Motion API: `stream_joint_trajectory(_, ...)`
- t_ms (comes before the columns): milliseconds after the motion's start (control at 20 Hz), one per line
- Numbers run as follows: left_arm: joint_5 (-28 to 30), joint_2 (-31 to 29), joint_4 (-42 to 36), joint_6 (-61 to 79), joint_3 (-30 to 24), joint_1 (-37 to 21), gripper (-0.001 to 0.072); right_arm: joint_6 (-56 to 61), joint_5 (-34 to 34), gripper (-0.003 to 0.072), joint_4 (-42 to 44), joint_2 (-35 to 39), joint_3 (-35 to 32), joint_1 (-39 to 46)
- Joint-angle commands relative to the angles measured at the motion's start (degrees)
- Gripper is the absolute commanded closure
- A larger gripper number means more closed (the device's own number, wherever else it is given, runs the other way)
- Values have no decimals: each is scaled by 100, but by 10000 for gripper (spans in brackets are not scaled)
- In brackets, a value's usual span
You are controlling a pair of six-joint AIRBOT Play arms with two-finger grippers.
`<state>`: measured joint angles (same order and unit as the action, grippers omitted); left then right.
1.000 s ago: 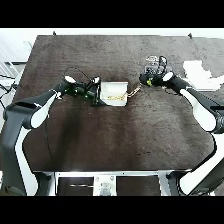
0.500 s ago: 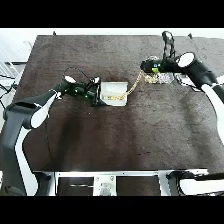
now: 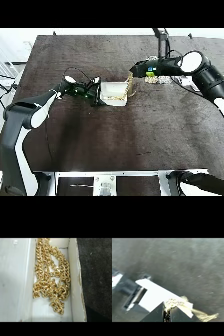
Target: Fold the box and place the chain.
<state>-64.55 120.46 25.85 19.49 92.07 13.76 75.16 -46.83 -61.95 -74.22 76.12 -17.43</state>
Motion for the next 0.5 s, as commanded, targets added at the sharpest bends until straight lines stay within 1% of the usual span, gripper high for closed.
stream_joint_trajectory(0,-2,0,0,0,0,-4,217,133,111,677,-26,85,-138,-437)
stream_joint_trajectory(200,0,0,2,0,0,-4,217,151,190,677,-153,87,-131,-566)
stream_joint_trajectory(300,0,0,2,0,0,-4,217,450,164,677,-529,140,-133,-566)
stream_joint_trajectory(450,0,0,2,0,0,-4,217,501,175,677,-568,302,-133,-570)
